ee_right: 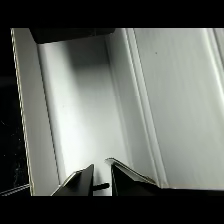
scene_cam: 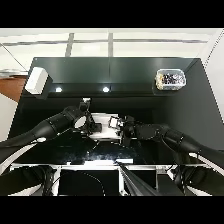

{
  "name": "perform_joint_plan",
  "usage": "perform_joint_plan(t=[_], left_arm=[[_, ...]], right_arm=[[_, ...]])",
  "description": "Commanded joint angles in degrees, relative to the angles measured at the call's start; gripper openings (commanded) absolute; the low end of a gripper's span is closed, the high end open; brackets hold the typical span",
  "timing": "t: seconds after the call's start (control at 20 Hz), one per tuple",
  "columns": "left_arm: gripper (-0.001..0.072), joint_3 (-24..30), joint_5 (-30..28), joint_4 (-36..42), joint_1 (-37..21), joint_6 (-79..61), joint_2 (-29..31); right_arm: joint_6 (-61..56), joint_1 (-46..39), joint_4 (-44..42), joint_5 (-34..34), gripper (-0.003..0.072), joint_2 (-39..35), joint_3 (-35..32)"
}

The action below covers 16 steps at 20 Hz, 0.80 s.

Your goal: Fold the box and place the chain.

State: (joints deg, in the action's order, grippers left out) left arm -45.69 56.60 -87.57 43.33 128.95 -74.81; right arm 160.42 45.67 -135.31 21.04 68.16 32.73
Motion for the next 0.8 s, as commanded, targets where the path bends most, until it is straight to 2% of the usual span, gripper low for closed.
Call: perform_joint_plan(t=[0.0, 0.05, 0.1, 0.15, 0.2, 0.25, 0.3, 0.35, 0.4, 0.45, 0.55, 0.65, 0.75], left_arm=[[0.0032, 0.00, 0.13, 0.00, -0.02, 0.09, -0.04], [0.0031, 0.00, 0.13, 0.00, -0.02, 0.09, -0.04], [0.0032, 0.00, 0.13, 0.00, -0.02, 0.09, -0.04], [0.0031, 0.00, 0.13, 0.00, -0.02, 0.09, -0.04], [0.0031, 0.00, 0.13, 0.00, -0.02, 0.09, -0.04], [0.0031, 0.00, 0.15, 0.00, -0.02, 0.09, -0.04], [0.0032, 0.00, 0.13, 0.00, -0.02, 0.09, -0.04], [0.0031, 0.00, 0.20, 0.00, -0.04, 0.09, -0.04], [0.0031, 0.00, 0.39, -0.02, -0.04, 0.09, -0.04], [0.0032, 0.00, 0.50, -0.07, -0.04, 0.07, -0.04], [0.0032, 0.00, 0.76, -0.07, -0.04, 0.07, -0.04], [0.0032, 0.00, 0.72, -0.37, -0.04, 0.07, -0.04], [0.0032, 0.00, 0.72, -0.44, -0.04, 0.07, -0.04]], right_arm=[[0.00, 0.15, 0.09, -0.44, 0.0342, 0.02, 0.07], [0.00, 0.15, 0.11, -0.42, 0.0369, 0.02, 0.07], [0.00, 0.15, 0.11, -0.39, 0.0258, 0.02, 0.07], [0.00, 0.15, 0.11, -0.46, 0.0247, 0.02, 0.07], [0.00, 0.15, 0.11, -0.76, 0.0385, 0.02, 0.07], [0.00, 0.15, 0.11, -0.96, 0.0396, 0.02, 0.07], [0.00, 0.11, 0.13, -1.05, 0.0203, 0.02, 0.07], [-0.04, 0.00, 0.17, -1.14, 0.0069, -0.11, 0.07], [-1.70, -0.28, 0.46, -1.11, 0.0023, -0.70, 0.07], [-6.56, -1.20, 0.68, -0.66, 0.0022, -1.81, 0.07], [-25.20, -6.25, 4.55, 5.18, 0.0022, -5.64, 0.09], [-47.89, -14.32, 9.40, 15.72, 0.0022, -10.27, 0.09], [-63.69, -23.65, 12.41, 28.26, 0.0021, -14.32, 0.04]])
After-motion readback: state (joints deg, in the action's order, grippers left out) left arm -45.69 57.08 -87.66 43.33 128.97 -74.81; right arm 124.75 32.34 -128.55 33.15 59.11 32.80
